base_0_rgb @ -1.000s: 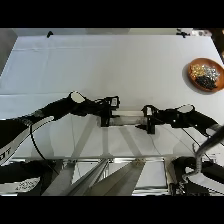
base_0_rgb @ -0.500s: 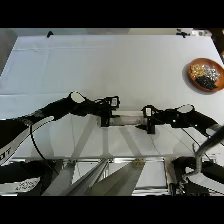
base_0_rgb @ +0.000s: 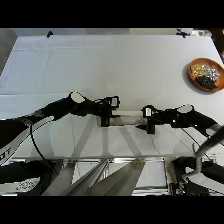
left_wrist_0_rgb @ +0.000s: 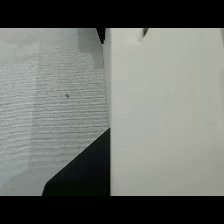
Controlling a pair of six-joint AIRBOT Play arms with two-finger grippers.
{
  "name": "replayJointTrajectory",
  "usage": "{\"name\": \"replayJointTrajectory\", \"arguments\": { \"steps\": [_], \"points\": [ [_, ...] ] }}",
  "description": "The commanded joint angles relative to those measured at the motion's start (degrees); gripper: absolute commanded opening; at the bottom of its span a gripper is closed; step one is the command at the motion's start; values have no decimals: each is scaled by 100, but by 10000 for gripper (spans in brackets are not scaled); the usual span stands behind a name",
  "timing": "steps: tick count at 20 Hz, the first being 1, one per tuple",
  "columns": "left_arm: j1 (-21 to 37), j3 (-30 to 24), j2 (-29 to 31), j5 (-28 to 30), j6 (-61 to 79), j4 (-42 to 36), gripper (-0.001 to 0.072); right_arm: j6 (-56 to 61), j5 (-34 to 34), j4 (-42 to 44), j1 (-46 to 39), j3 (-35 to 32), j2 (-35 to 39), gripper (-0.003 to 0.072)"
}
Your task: Fold the box and place the chain.
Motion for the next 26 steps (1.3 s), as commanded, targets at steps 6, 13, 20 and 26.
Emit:
{"name": "replayJointTrajectory", "arguments": {
  "steps": [6, 13, 20, 26],
  "points": [
    [2, 4, 4, 0, 0, 2, 13, 4, 42, 0, -2, 0, -2, 460],
    [0, 4, 4, 0, 0, 2, 13, 4, 42, 0, -4, 0, -2, 460],
    [2, 4, 7, -2, 0, -39, 21, 4, 42, 0, -2, 0, -2, 460],
    [11, 4, 122, -59, -2, -118, 238, 4, 44, 0, -4, 0, -2, 460]
  ]
}}
